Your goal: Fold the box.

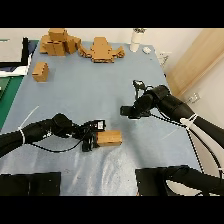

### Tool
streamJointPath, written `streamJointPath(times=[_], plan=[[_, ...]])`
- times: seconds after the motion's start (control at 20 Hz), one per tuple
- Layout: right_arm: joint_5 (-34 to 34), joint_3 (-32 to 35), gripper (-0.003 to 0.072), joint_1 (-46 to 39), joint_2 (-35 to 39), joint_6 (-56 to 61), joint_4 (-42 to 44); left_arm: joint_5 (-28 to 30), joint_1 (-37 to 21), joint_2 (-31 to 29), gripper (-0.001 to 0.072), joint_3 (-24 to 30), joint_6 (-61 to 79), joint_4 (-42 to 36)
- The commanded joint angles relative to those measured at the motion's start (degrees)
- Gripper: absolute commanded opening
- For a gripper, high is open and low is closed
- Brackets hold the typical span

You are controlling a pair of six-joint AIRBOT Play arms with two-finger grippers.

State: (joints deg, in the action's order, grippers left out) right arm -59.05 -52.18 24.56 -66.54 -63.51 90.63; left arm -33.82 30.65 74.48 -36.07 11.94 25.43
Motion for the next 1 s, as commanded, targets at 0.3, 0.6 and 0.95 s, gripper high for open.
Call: streamJointPath(times=[0.3,0.6,0.95], plan=[[0.0,0.0,0.0004,0.0,0.0,0.0,0.0,16.8,-8.0,-6.8,0.0386,0.0,-21.3,0.3],[0.0,0.0,0.0004,0.0,0.0,0.0,0.0,17.2,-33.0,-6.6,0.0386,0.0,-28.1,2.0],[0.0,0.0,0.0004,0.0,0.0,0.0,0.0,17.0,-56.3,-2.8,0.0386,-2.6,-28.1,2.0]])
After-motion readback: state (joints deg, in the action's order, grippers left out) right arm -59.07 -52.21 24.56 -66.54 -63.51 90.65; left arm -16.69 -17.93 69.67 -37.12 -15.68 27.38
